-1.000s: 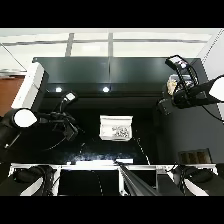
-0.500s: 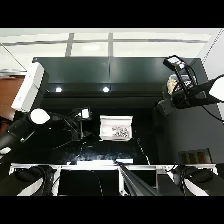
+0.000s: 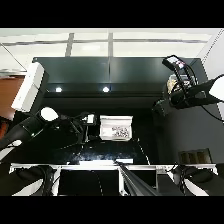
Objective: Fold the box and place the chain.
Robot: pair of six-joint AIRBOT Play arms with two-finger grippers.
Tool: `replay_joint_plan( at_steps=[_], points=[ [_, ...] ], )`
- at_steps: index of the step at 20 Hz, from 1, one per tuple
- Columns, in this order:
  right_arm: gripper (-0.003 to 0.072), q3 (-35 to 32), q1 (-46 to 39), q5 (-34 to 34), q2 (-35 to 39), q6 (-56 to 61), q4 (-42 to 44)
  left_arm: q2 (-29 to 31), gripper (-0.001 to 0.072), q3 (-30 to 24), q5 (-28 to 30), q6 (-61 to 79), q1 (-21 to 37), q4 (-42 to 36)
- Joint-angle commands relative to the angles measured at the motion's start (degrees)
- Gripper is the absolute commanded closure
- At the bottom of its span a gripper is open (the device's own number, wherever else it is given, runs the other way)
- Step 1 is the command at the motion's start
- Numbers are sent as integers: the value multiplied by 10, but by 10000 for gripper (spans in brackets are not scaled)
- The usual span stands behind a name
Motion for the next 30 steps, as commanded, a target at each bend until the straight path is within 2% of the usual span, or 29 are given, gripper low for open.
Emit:
replay_joint_plan(
  at_steps=[1, 12, 15, 30],
  points=[
    [-28, 0, 0, -1, 0, 0, 2, -8, 6, 1, -6, -8, -5, -7],
    [-27, 0, 0, -7, -1, 0, 2, -28, 6, 1, -1, -15, -7, -9],
    [-27, 0, 0, -7, -1, 0, 2, -35, 6, 2, 0, -17, -7, -36],
    [-27, 0, 0, -12, -1, 0, 2, -66, 6, 27, 16, -15, -17, -28]
  ],
)
